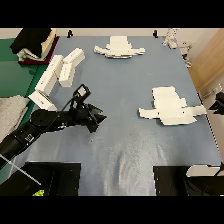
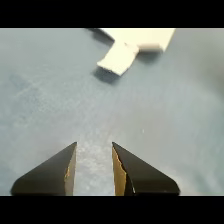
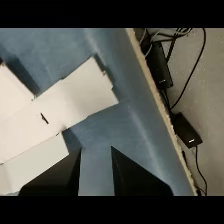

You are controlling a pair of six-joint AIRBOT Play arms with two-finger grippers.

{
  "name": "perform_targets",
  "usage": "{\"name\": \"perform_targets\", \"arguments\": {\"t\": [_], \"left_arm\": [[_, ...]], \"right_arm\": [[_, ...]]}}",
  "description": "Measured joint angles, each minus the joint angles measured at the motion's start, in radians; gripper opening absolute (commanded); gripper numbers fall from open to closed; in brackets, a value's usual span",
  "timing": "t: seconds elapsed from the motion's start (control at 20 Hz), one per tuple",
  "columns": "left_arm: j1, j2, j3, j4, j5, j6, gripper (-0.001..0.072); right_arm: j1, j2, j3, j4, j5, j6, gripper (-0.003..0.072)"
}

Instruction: Fold the box.

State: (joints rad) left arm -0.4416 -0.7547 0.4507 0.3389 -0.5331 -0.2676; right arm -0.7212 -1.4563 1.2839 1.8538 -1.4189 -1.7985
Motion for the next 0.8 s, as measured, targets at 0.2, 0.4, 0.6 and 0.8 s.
{"name": "perform_targets", "arguments": {"t": [0.2,0.4,0.6,0.8], "left_arm": [[0.0,-0.001,0.006,-0.063,0.052,-0.286,0.0336],[0.0,-0.001,0.01,-0.083,0.07,-0.445,0.0335],[0.0,-0.001,0.01,-0.102,0.079,-0.513,0.0335],[0.0,-0.001,0.01,-0.113,0.085,-0.535,0.0335]], "right_arm": [[-0.033,-0.148,0.152,0.022,-0.005,-0.063,0.0305],[-0.042,-0.276,0.236,0.09,-0.039,-0.16,0.0305],[-0.045,-0.362,0.266,0.175,-0.084,-0.257,0.0305],[-0.045,-0.402,0.276,0.215,-0.109,-0.304,0.0297]]}}
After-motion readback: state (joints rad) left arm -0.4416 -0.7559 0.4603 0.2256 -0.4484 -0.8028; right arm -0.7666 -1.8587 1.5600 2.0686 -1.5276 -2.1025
